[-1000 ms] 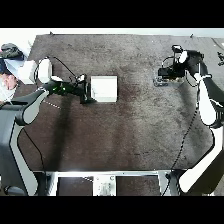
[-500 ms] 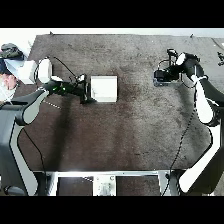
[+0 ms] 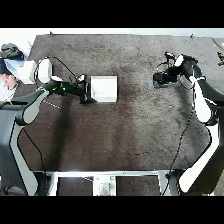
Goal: Fold the box and place the chain.
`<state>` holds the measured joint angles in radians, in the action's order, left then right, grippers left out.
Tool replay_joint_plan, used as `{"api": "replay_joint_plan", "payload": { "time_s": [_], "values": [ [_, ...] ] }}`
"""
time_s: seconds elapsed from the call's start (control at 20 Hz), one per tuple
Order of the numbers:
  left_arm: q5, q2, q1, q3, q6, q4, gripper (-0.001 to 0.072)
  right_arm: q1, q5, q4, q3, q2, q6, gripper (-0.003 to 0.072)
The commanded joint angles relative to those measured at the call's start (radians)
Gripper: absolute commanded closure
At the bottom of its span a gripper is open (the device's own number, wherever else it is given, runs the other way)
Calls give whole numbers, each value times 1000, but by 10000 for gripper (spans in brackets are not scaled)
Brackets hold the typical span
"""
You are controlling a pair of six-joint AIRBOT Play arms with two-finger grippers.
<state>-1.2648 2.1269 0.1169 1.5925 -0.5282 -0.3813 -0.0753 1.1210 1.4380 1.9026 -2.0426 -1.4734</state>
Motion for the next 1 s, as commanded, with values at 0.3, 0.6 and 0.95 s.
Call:
{"api": "replay_joint_plan", "payload": {
  "time_s": [0.3, 0.6, 0.95],
  "values": [
    [0, 0, 0, 0, 0, 0, 157, -1, -6, 44, 0, 130, -12, 676],
    [0, 0, 0, 0, 0, 0, 157, 24, 38, 31, 0, 296, 19, 676],
    [0, 0, 0, 0, 0, 0, 157, 121, -153, 35, 0, 676, 68, 677]
  ]
}}
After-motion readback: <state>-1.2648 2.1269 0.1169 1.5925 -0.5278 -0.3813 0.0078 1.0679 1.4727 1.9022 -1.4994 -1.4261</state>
